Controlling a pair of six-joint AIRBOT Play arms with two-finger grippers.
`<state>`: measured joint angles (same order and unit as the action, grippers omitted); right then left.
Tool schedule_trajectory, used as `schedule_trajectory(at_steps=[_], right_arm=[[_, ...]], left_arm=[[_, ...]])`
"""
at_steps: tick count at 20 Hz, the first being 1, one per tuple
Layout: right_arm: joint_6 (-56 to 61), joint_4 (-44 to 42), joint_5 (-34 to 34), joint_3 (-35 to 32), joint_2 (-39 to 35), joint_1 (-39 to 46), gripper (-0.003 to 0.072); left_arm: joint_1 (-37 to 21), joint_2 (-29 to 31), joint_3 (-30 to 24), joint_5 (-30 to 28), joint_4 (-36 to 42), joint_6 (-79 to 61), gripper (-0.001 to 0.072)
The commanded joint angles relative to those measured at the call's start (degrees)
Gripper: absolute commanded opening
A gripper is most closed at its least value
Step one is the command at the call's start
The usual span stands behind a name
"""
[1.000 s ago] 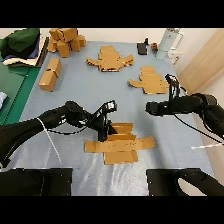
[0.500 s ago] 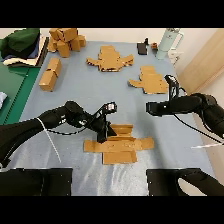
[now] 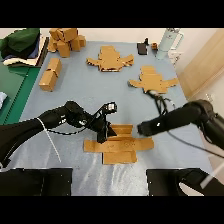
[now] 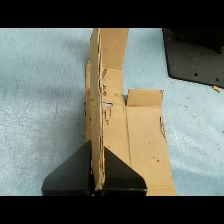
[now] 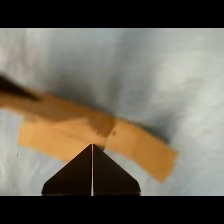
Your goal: Fold the box.
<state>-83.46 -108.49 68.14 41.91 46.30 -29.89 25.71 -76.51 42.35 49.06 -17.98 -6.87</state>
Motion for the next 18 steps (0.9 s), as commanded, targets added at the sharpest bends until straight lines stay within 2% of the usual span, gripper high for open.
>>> schedule_trajectory(at_steps=[1, 4, 5, 6, 7, 12, 18], right_arm=[[1.1, 7.7, -2.1, -3.8, -4.2, -18.3, 0.0005], [0.4, 22.6, -11.5, -10.5, -4.2, -35.0, 0.0011], [0.5, 26.3, -13.9, -12.7, -3.7, -39.1, 0.0138], [0.5, 30.1, -16.5, -14.8, -2.8, -42.3, 0.0449], [0.5, 32.4, -17.9, -16.0, -1.8, -44.0, 0.0579], [0.5, 33.5, -18.2, -16.4, 3.3, -44.5, 0.0581], [0.5, 34.5, -18.2, -16.4, 3.7, -44.5, 0.0579]], left_arm=[[0.0, 0.0, 0.0, 0.0, -0.1, 0.0, 0.0014], [0.0, 0.0, 0.0, 0.0, -0.1, 0.0, 0.0014], [0.0, 0.0, 0.0, 0.0, -0.1, 0.0, 0.0014], [0.0, 0.0, 0.0, 0.0, -0.1, 0.0, 0.0014], [0.0, 0.0, 0.0, 0.0, 0.0, 0.0, 0.0014], [0.0, 0.0, 0.0, 0.0, -0.1, 0.0, 0.0015], [0.0, 0.0, 0.0, 0.0, -0.1, 0.0, 0.0015]])
